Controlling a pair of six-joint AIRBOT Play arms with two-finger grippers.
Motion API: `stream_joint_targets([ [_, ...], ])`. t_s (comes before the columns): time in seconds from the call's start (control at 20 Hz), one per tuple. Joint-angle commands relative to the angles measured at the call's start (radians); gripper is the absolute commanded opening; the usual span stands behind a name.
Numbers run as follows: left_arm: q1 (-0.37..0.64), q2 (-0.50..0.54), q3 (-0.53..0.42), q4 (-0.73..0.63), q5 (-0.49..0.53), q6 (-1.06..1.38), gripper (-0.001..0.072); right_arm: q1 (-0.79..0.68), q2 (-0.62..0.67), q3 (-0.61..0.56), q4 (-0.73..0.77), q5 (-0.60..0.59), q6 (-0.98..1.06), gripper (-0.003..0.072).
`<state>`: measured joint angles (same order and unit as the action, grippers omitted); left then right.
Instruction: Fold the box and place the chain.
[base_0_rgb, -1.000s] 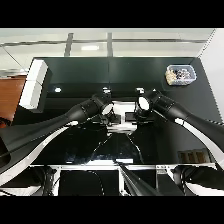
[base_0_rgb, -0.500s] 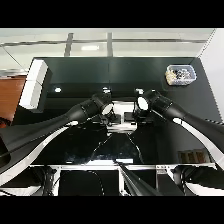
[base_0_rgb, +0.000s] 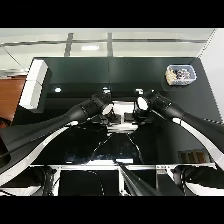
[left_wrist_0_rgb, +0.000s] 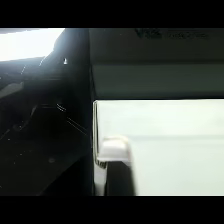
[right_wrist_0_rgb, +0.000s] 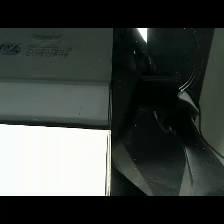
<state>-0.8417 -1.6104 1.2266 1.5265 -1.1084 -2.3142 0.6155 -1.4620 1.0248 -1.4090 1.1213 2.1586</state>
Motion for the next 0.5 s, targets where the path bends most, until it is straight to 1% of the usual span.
stream_joint_targets([
  [0.0, 0.001, 0.0, 0.0, 0.002, 0.0, 0.001, 0.0029, 0.0, 0.007, 0.001, 0.001, 0.0, -0.001, 0.0181],
  [0.05, 0.001, 0.0, 0.0, 0.002, 0.001, 0.001, 0.0029, 0.0, 0.015, 0.001, 0.001, 0.004, -0.014, 0.0358],
  [0.1, 0.001, 0.0, 0.0, 0.002, 0.001, 0.001, 0.0028, 0.0, 0.027, 0.001, 0.002, 0.015, -0.038, 0.0377],
  [0.2, 0.001, 0.0, 0.0, 0.002, 0.0, 0.001, 0.0029, 0.0, 0.082, 0.001, 0.001, 0.052, -0.093, 0.0376],
  [0.3, 0.001, 0.0, 0.0, 0.002, 0.001, 0.001, 0.0028, -0.001, 0.181, 0.002, -0.014, 0.083, -0.146, 0.0372],
  [0.35, 0.001, 0.0, 0.0, 0.003, 0.001, 0.001, 0.0029, -0.001, 0.245, 0.001, -0.058, 0.09, -0.156, 0.0371],
  [0.4, 0.001, 0.0, 0.0, 0.003, 0.001, 0.001, 0.0029, -0.004, 0.305, 0.001, -0.134, 0.092, -0.156, 0.0371],
  [0.45, 0.001, 0.0, 0.0, 0.003, 0.001, 0.002, 0.0029, -0.014, 0.36, 0.001, -0.246, 0.091, -0.155, 0.0371],
])
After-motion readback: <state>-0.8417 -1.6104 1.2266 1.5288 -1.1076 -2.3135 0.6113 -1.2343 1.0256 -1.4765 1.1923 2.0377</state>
